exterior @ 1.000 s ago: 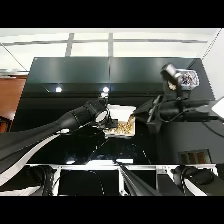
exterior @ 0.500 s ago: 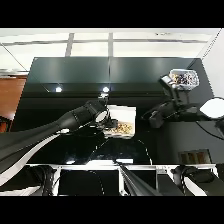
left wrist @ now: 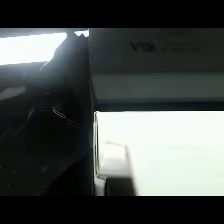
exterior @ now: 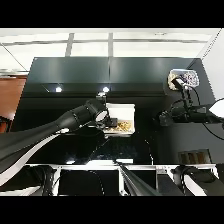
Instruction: Fold the box and place the chain.
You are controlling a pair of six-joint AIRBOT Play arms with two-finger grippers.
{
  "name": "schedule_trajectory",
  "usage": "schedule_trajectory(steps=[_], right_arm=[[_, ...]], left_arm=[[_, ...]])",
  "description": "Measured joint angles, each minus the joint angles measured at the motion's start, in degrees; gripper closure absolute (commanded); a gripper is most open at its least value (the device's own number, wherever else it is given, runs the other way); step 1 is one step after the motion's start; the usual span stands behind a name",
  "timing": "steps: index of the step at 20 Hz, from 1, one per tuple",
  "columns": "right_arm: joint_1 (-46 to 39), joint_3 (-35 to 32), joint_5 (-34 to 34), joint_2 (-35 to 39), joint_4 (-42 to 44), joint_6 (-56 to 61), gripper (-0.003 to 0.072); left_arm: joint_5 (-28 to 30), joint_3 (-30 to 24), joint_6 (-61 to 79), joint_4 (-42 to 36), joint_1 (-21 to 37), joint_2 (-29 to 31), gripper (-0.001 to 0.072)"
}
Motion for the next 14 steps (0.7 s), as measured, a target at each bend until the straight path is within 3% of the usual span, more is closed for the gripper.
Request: schedule_trajectory(steps=[1,2,6,10,14], right_arm=[[-0.07,-0.04,0.09,0.04,0.04,0.2,0.0366],[-0.13,-0.07,0.0,0.04,0.09,0.22,0.0366],[-0.28,-0.15,-0.24,0.04,0.07,0.37,0.0366],[-0.28,-0.15,-0.39,0.04,0.07,0.37,0.0366],[-0.28,-0.15,-0.61,0.04,0.07,0.37,0.0366]], left_arm=[[-0.02,0.31,-0.83,0.33,-0.04,0.11,0.0258],[0.07,0.57,-1.64,0.63,-0.07,0.13,0.0172],[-0.92,1.03,-2.27,2.34,-0.7,2.36,0.0172],[-3.82,0.24,5.7,8.2,-0.68,9.99,0.0177],[-8.0,-6.4,14.01,12.9,7.04,20.65,0.0177]])
